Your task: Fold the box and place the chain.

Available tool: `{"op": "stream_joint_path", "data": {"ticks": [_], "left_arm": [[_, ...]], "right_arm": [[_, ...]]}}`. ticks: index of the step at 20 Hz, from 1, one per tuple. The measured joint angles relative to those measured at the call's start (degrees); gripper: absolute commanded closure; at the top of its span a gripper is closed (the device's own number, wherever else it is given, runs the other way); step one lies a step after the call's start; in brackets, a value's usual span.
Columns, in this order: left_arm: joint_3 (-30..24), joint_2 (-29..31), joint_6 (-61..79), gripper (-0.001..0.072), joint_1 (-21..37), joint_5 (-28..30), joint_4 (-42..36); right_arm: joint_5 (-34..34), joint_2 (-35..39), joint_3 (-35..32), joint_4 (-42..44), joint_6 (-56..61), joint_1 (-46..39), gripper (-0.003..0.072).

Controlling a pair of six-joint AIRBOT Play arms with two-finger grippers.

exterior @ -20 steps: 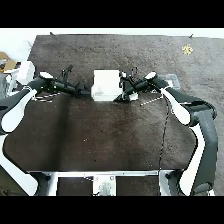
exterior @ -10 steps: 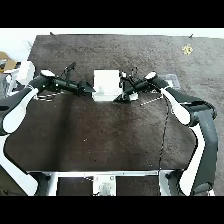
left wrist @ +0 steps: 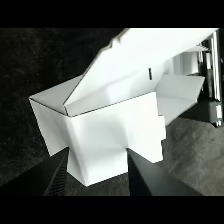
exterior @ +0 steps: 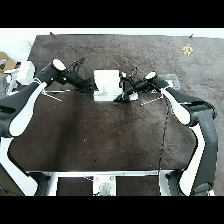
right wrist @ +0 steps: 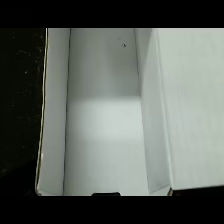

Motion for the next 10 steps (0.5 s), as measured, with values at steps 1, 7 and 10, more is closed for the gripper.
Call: {"op": "stream_joint_path", "data": {"ticks": [1,7,10], "left_arm": [[0.5,0.0,-1.8,0.0316,-0.7,0.5,1.5],[1.6,0.0,-8.1,0.0317,-3.0,2.8,6.3],[1.7,0.0,-11.5,0.0317,-4.2,3.7,9.7]], "right_arm": [[0.0,0.0,0.0,0.0,0.0,0.0,0.0189],[0.0,0.0,0.0,0.0,0.0,0.0,0.0190],[0.0,0.0,0.0,0.0,0.0,-0.1,0.0190]]}}
